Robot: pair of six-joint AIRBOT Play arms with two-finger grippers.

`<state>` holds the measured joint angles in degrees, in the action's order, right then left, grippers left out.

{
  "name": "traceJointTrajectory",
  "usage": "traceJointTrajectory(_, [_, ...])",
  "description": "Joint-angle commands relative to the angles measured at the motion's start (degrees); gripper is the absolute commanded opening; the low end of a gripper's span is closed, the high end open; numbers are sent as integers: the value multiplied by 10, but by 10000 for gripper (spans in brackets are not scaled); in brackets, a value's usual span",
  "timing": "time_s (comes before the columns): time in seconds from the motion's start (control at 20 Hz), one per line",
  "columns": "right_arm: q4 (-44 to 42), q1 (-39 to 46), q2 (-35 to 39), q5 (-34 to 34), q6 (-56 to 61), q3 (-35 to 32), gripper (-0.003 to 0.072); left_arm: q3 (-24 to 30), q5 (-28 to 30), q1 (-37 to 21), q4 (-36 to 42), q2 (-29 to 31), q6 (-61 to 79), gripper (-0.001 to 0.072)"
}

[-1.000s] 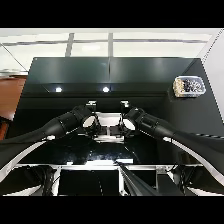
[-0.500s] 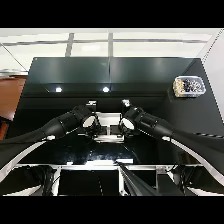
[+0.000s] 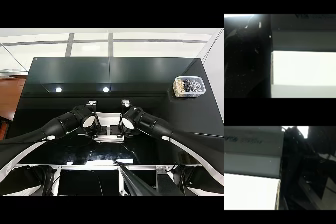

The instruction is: Fold the box and place the chain.

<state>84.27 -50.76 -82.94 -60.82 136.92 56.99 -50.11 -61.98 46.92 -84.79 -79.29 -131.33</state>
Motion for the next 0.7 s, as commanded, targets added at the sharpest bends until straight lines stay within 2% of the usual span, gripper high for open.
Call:
traceJointTrajectory(0.0, [-10,0,-8,-6,0,1,222,0,0,0,0,0,0,31])
traceJointTrajectory(0.05, [-14,-1,-10,-6,0,1,218,0,0,0,0,0,0,30])
traceJointTrajectory(0.1, [-16,-1,-10,-6,-1,1,119,0,0,0,0,0,0,30])
traceJointTrajectory(0.2, [-17,-1,-10,-7,-2,2,84,0,0,0,0,0,0,31])
traceJointTrajectory(0.25, [-17,-1,-10,-7,-5,3,22,0,0,0,0,0,0,31])
traceJointTrajectory(0.65, [-15,0,-10,-8,-26,13,30,0,-1,0,0,0,0,31])
